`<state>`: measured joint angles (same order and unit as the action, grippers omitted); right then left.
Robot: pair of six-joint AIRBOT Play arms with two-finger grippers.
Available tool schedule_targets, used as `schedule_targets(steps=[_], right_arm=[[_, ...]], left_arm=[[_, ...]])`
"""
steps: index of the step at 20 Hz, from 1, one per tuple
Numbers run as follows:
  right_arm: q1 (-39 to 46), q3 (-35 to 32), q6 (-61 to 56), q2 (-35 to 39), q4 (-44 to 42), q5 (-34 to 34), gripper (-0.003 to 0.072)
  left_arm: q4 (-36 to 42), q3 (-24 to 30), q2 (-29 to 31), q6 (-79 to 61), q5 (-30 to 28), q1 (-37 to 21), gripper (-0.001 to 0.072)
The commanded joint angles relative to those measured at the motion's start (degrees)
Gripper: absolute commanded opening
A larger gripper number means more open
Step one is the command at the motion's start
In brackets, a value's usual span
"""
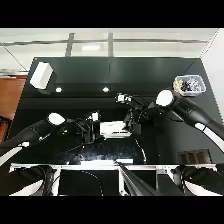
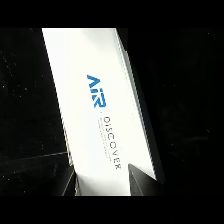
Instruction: Fold the box and place the chain.
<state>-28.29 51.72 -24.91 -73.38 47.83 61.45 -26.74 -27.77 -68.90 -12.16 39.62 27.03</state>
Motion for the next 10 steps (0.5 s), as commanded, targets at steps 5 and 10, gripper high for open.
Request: schedule_targets(steps=[5,10], right_arm=[[-1.6,-0.2,-0.4,0.0,0.5,0.1,0.0395],[-2.2,-0.2,-0.9,0.0,0.5,-0.5,0.0395]], left_arm=[[0.0,0.0,0.0,0.0,0.0,0.0,0.0328],[0.0,0.0,0.0,0.0,0.0,0.0,0.0328]])
